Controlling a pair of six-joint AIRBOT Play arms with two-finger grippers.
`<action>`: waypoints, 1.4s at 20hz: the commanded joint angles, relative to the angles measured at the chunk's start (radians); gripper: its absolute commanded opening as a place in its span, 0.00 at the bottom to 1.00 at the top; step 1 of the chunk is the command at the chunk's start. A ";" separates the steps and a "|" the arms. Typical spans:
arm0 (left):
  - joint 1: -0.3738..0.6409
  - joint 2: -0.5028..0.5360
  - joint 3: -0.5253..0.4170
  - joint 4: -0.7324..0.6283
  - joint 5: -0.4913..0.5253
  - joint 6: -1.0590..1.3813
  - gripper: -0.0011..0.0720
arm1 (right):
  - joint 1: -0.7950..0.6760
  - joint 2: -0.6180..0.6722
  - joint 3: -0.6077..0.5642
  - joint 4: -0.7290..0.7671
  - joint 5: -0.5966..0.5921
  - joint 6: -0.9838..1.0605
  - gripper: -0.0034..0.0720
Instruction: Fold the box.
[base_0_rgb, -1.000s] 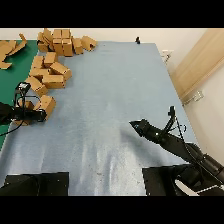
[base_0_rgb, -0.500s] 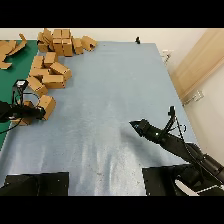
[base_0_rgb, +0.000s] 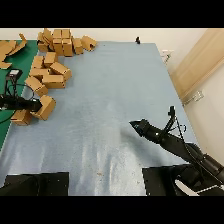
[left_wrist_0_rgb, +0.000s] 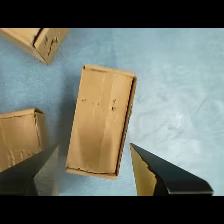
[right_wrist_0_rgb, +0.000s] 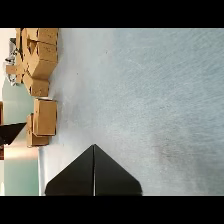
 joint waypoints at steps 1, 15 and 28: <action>-0.001 0.009 0.069 -0.113 -0.089 -0.048 0.96 | 0.000 -0.003 0.011 -0.037 -0.014 -0.001 0.05; -0.628 -0.014 0.179 0.050 -0.133 -0.535 0.03 | 0.000 -0.663 0.761 -0.541 -0.465 -0.001 0.05; -0.758 -0.194 0.287 -0.010 -0.179 -0.556 0.03 | 0.000 -0.795 0.900 -0.531 -0.580 -0.050 0.05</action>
